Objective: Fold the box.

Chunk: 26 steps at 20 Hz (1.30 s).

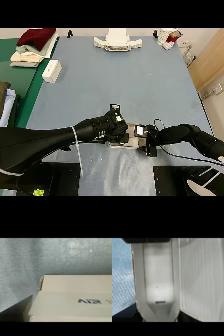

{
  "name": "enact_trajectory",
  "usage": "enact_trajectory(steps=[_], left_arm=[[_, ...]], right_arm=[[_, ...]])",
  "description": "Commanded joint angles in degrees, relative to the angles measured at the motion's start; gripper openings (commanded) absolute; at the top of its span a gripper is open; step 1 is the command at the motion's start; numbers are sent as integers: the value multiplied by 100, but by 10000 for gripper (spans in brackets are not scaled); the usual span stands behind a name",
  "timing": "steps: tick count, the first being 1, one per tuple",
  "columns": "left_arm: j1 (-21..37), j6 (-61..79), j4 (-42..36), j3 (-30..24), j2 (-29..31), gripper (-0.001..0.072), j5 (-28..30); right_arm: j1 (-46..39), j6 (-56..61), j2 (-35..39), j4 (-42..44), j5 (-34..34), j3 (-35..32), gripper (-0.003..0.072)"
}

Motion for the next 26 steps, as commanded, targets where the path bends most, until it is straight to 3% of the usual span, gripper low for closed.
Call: enact_trajectory(steps=[1,5,6,7,8,11,14,18,19,22,25,26], left_arm=[[0,216,4,138,339,545,-326],[0,323,0,302,1196,544,-1150],[0,354,0,302,1390,486,-1314],[-2,505,0,302,1567,212,-1429],[-4,745,0,302,1692,19,-1443],[-35,1231,46,299,1784,15,-1239],[-50,2041,22,269,1757,15,-675],[-278,3383,-17,87,1792,14,-734],[-221,3790,-376,-74,1923,14,-601],[431,5403,-1486,-977,2704,14,-68],[1300,7617,-1659,-1792,3456,17,-33],[1620,8518,-1665,-2039,3657,110,37]], right_arm=[[-2,4,0,0,2,2,509],[-2,4,0,0,2,2,509],[-2,4,0,0,2,2,508],[-2,4,0,0,2,2,509],[-2,4,0,0,2,2,509],[-2,4,0,0,2,2,509],[-2,4,0,0,2,2,509],[-2,4,0,0,2,2,509],[-2,4,0,0,2,2,509],[-2,4,0,0,2,2,509],[-2,4,0,0,2,2,509],[-2,4,0,0,2,2,509]])
